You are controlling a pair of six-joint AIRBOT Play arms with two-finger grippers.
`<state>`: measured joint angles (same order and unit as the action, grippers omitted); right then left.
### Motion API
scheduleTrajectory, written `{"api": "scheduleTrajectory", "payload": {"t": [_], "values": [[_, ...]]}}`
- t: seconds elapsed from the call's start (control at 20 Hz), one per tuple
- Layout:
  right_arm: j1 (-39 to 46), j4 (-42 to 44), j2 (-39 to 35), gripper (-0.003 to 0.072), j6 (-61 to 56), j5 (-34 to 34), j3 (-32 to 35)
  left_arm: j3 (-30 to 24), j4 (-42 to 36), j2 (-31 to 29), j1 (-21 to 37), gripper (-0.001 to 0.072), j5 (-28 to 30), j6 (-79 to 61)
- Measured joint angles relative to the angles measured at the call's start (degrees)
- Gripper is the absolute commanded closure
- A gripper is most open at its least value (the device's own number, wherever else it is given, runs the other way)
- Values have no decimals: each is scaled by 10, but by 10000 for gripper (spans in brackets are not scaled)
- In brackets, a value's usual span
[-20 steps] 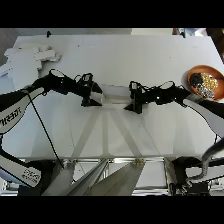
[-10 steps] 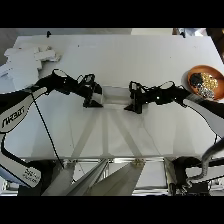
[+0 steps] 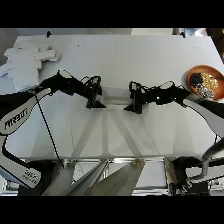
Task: Fold the box and place the chain.
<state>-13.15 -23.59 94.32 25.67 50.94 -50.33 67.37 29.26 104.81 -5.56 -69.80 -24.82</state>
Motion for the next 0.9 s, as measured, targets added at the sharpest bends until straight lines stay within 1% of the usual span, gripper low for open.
{"api": "scheduleTrajectory", "payload": {"t": [0.9], "values": [[0,0,0,219,3,-3,0,0,12,-1,-4,204,7,4]]}}
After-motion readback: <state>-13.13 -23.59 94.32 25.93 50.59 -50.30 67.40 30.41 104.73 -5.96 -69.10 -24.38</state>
